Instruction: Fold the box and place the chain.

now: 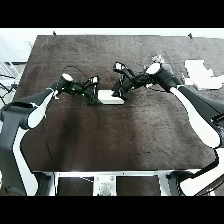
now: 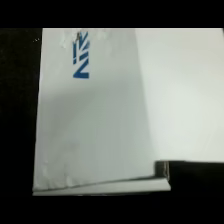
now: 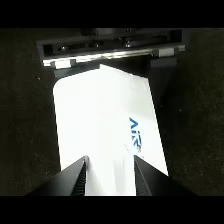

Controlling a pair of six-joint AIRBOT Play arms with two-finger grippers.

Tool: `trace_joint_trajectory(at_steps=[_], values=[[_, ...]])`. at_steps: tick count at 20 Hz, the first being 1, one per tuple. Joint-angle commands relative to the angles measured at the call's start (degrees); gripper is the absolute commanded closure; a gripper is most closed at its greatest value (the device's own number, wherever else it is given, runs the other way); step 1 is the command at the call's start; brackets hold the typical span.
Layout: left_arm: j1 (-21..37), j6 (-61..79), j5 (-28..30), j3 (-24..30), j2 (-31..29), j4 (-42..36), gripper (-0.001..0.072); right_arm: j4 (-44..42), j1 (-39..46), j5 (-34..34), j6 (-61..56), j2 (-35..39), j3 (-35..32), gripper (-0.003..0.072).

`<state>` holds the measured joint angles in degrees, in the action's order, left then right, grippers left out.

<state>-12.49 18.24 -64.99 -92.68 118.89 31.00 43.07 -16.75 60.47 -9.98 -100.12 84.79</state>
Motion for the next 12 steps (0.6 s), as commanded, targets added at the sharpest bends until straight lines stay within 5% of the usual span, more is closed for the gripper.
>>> trace_joint_trajectory(at_steps=[1,12], values=[[0.0,0.0,0.0,0.0,0.0,0.0,0.0349,-0.6,-0.1,-4.6,2.9,0.5,-3.3,0.0318],[0.0,0.0,0.0,0.0,0.0,0.0,0.0349,-5.1,-0.1,-6.6,5.6,1.1,-2.4,0.0323]])
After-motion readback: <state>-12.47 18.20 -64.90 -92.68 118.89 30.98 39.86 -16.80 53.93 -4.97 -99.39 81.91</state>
